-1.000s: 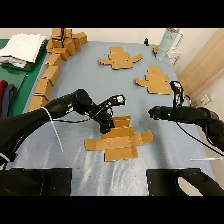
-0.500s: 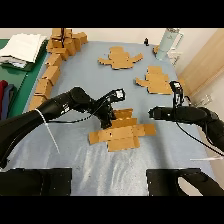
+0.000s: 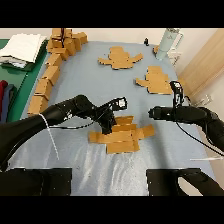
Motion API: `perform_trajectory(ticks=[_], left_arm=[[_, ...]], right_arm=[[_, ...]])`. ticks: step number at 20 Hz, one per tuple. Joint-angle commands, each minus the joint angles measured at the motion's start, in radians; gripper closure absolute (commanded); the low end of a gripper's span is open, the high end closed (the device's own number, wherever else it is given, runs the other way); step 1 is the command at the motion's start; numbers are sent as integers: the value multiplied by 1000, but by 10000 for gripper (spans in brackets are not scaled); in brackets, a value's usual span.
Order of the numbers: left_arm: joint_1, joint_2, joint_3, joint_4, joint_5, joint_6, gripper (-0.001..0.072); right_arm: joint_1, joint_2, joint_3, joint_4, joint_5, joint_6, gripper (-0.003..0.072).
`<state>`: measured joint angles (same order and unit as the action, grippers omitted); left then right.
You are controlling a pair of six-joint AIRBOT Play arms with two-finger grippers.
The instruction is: Fold the box.
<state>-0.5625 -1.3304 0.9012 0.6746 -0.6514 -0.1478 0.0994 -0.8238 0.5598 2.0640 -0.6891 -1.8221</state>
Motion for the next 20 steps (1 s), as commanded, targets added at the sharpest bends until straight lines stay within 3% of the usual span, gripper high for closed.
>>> perform_trajectory(ticks=[1, 7, 14, 20], left_arm=[[-5, -5, -18, -2, 4, -7, 699], [-5, -4, -18, -1, -35, -29, 698], [-5, -3, -17, -1, -36, -29, 696], [-5, 8, -17, -1, -37, -28, 696]], right_arm=[[0, 0, 1, 2, 0, 0, 682], [0, 0, 1, 22, -19, -1, 682], [0, 0, -16, 14, -360, 0, 682], [0, 0, -165, -11, -207, 0, 682]])
